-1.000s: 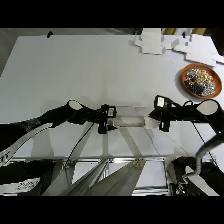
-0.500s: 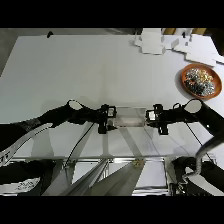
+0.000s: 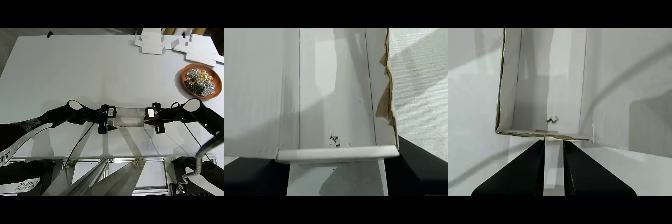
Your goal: Fold the box and place the chain.
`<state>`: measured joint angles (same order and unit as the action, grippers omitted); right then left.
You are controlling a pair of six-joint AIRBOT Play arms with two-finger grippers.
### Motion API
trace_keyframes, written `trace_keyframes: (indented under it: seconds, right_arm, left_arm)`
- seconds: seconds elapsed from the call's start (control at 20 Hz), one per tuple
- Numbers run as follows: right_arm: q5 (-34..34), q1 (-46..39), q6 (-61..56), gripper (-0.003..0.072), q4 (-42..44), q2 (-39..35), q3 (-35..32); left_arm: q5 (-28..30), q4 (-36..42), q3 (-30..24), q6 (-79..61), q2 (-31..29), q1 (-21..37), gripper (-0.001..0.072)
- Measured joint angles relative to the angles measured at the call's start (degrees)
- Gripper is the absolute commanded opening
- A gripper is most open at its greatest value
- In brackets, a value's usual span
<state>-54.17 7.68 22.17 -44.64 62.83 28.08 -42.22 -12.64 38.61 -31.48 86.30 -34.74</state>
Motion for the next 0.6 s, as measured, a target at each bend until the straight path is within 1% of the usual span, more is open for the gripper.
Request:
trace_keyframes:
  seconds: [0.2, 0.25, 0.3, 0.4, 0.5, 0.6]
  right_arm:
    - [-0.02, 0.04, 1.01, 0.0121, 2.69, 0.13, -0.42]
    - [0.00, 0.24, 1.14, 0.0136, 3.61, 0.13, -0.74]
    - [0.00, 0.59, 1.25, 0.0197, 4.48, 0.13, -0.98]
    - [0.22, 1.57, 1.27, 0.0207, 5.68, 0.13, -1.31]
    - [0.74, 2.45, 1.05, 0.0366, 6.62, 0.13, -1.49]
    - [1.16, 2.91, 0.28, 0.0472, 7.30, 0.13, -1.57]
  left_arm:
    - [0.00, 0.00, 0.00, 0.00, 0.02, 0.00, 0.0152]
    - [0.00, 0.00, 0.00, 0.00, 0.02, 0.00, 0.0152]
    - [0.00, 0.00, 0.00, 0.00, 0.02, 0.00, 0.0152]
    - [0.00, 0.00, 0.00, 0.02, 0.02, 0.00, 0.0152]
    - [-0.02, 0.00, 0.00, 0.00, 0.02, 0.00, 0.0152]
    - [-0.02, 0.00, 0.00, 0.00, 0.02, 0.00, 0.0152]
